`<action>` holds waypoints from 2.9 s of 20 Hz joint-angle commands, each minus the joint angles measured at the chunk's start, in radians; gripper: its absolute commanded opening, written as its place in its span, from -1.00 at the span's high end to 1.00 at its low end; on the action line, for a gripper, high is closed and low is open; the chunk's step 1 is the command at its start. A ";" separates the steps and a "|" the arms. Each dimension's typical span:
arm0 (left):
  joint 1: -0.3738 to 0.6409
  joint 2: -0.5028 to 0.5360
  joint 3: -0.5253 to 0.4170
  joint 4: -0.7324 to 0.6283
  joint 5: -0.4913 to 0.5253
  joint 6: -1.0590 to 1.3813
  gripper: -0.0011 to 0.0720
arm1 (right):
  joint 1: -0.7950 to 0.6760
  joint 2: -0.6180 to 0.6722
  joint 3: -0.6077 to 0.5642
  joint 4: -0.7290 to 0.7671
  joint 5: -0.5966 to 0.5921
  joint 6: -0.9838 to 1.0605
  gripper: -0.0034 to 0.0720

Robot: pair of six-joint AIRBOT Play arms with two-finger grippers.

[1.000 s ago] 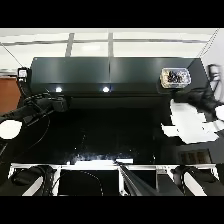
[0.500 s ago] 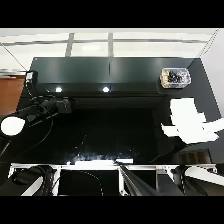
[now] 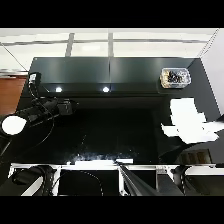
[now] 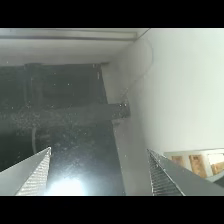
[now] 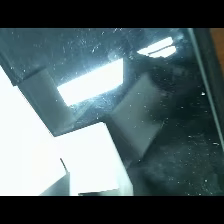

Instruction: Fold the box and place the chain.

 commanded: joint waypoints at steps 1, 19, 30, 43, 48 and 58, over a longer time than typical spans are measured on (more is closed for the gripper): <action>0.000 -0.001 0.000 -0.002 -0.008 0.000 -0.97 | 0.010 -0.024 0.011 0.002 0.026 -0.064 0.60; -0.018 -0.024 -0.001 -0.060 -0.002 -0.004 -0.97 | 0.736 0.413 -0.470 0.645 -0.432 -0.003 0.88; 0.027 -0.455 0.056 -0.593 -0.144 0.343 -0.97 | 1.243 0.771 -0.868 0.687 -0.776 0.006 0.87; 0.096 -0.820 0.114 -0.901 -0.664 1.038 -0.93 | 1.252 0.771 -0.868 0.690 -0.777 0.013 0.87; 0.100 -0.915 0.187 -0.816 -0.806 1.071 -0.36 | 1.252 0.771 -0.868 0.690 -0.776 0.013 0.87; 0.082 -0.880 0.372 -0.597 -0.832 1.079 0.90 | 1.030 0.772 -0.690 0.443 -0.498 -0.039 -0.87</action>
